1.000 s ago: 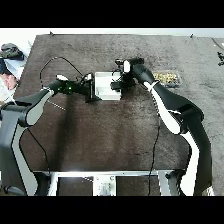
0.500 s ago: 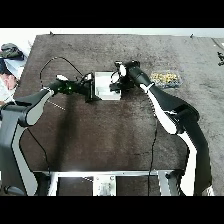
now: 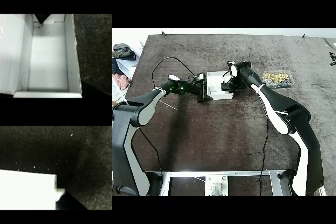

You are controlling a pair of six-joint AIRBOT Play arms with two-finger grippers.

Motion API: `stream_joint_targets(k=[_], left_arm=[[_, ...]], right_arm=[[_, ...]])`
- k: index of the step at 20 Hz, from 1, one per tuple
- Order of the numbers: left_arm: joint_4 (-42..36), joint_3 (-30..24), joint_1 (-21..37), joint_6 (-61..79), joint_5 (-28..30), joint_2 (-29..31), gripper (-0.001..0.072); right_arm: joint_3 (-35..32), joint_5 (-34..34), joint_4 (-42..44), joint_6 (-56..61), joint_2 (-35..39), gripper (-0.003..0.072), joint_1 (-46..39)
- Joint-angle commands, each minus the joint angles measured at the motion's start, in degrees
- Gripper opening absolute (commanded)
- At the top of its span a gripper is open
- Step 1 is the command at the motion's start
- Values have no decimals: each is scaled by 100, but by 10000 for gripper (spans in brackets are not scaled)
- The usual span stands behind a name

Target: Fold the box and place the chain.

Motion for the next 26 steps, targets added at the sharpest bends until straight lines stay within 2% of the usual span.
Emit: stream_joint_targets(k=[1, 4, 5, 6, 12, 13, 14, 20, 21, 22, 26], left_arm=[[15, 4, 0, 11, -11, 0, 471], [15, 4, 0, 11, -11, 0, 471], [15, 4, 0, 11, -11, 0, 471], [15, 4, 0, 11, -11, 0, 471], [15, 4, 0, 11, -11, 0, 471], [15, 4, 0, 11, -11, 0, 471], [15, 4, 0, 11, -11, 0, 471], [15, 4, 0, 11, -11, 0, 471], [15, 4, 0, 11, -11, 0, 471], [15, 4, 0, 11, -11, 0, 471], [15, 4, 0, 11, -11, 0, 471]], right_arm=[[-2, -4, -15, 22, -4, 20, 13], [-2, -11, -15, 28, -4, 26, 11], [-2, -9, -7, 31, -4, 172, 11], [-2, -4, 22, 31, -2, 264, 13], [-2, 125, 105, 26, 4, 277, 13], [-2, 116, 144, 22, 11, 410, 13], [-2, 111, 166, 22, 35, 476, 13], [-2, 116, 227, -15, 79, 453, 13], [-2, 120, 227, -20, 79, 299, 13], [-2, 120, 223, -15, 79, 215, 13], [-7, 387, 33, -13, 76, 214, 13]])
